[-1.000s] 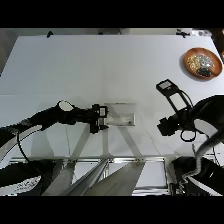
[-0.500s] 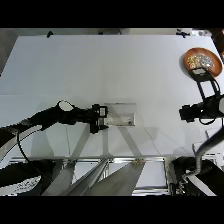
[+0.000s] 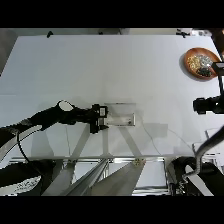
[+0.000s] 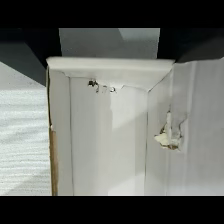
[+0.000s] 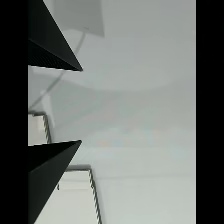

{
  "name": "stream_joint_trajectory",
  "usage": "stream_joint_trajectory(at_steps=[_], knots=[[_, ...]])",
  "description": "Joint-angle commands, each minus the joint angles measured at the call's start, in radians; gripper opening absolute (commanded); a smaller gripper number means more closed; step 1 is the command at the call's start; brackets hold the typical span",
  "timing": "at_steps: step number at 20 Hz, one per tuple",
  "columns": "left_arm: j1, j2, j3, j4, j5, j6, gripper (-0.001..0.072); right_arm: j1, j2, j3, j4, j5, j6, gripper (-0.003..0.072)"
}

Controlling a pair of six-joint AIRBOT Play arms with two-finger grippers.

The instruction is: Fold the box and place the chain.

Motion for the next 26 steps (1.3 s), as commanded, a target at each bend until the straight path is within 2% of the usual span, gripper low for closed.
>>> stream_joint_trajectory(at_steps=[1, 6, 12, 17, 19, 22, 26], knots=[[0.0, 0.001, 0.0, 0.0, 0.0, 0.0, 0.0394, -0.069, -0.006, 0.0, 0.016, -0.057, -0.029, 0.0484], [0.0, 0.001, 0.0, 0.0, 0.001, 0.0, 0.0394, -0.132, -0.056, 0.0, 0.019, -0.131, -0.03, 0.0484], [0.0, 0.001, 0.0, 0.0, 0.0, 0.0, 0.0394, -0.213, -0.219, 0.0, 0.065, -0.257, -0.049, 0.0484], [0.0, 0.001, 0.0, 0.0, 0.0, 0.0, 0.0394, -0.353, -0.331, 0.041, 0.113, -0.353, -0.068, 0.0485], [-0.001, 0.001, 0.0, 0.0, 0.0, 0.0, 0.0394, -0.399, -0.386, 0.126, 0.174, -0.379, -0.109, 0.0485], [0.0, 0.001, 0.0, 0.0, 0.0, 0.0, 0.0394, -0.409, -0.495, 0.293, 0.186, -0.441, -0.155, 0.0485], [0.0, 0.001, 0.0, 0.0, 0.0, 0.0, 0.0394, -0.409, -0.798, 0.661, 0.172, -0.422, -0.158, 0.0485]])
